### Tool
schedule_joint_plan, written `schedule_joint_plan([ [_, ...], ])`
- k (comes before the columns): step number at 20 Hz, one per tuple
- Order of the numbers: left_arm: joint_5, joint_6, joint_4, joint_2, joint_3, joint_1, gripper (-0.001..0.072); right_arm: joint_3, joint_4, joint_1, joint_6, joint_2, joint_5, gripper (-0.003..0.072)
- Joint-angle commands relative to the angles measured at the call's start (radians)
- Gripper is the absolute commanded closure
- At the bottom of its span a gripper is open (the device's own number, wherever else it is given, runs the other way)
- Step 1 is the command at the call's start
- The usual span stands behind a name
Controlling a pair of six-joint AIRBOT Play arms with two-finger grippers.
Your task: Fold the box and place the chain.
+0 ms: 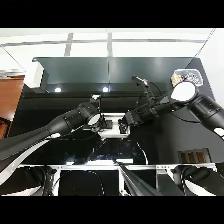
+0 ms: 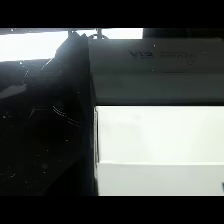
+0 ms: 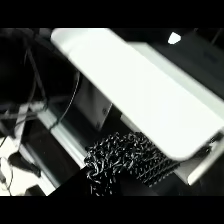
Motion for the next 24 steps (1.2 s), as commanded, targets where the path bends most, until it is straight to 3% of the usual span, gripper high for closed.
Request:
schedule_joint_plan([
  [1, 0.0, 0.0, 0.0, 0.0, 0.0, 0.0, 0.0683, -0.005, -0.022, 0.025, 0.003, -0.022, -0.084, 0.0659],
  [3, 0.0, 0.0, 0.0, 0.0, 0.0, 0.0, 0.0683, -0.004, -0.063, 0.013, 0.011, -0.022, -0.088, 0.0297],
  [6, 0.001, 0.0, 0.0, 0.0, 0.0, 0.0, 0.0683, -0.004, -0.078, -0.027, 0.01, -0.018, -0.034, 0.0299],
  [10, -0.003, 0.0, 0.0, 0.0, 0.0, 0.0, 0.0683, -0.004, -0.211, -0.128, 0.011, 0.017, 0.045, 0.0298],
  [14, -0.016, 0.0, -0.008, 0.003, 0.023, 0.0, 0.0682, -0.004, -0.222, -0.153, 0.011, 0.021, 0.068, 0.0298],
  [15, -0.045, 0.0, -0.001, 0.006, 0.049, 0.0, 0.0591, -0.004, -0.223, -0.153, 0.01, 0.021, 0.076, 0.0298],
  [16, -0.072, 0.0, 0.016, 0.012, 0.076, 0.0, 0.0356, -0.004, -0.226, -0.153, 0.01, 0.021, 0.079, 0.0298],
  [17, -0.101, 0.001, 0.035, 0.021, 0.103, 0.0, 0.0203, -0.004, -0.237, -0.154, 0.01, 0.021, 0.077, 0.0298],
  [21, -0.226, 0.199, 0.067, 0.12, 0.128, 0.0, 0.0193, -0.004, -0.263, -0.187, 0.011, 0.022, 0.075, 0.0298],
  [24, -0.312, 0.324, 0.16, 0.254, 0.017, 0.024, 0.0193, -0.004, -0.263, -0.262, 0.015, 0.022, 0.075, 0.0298],
])
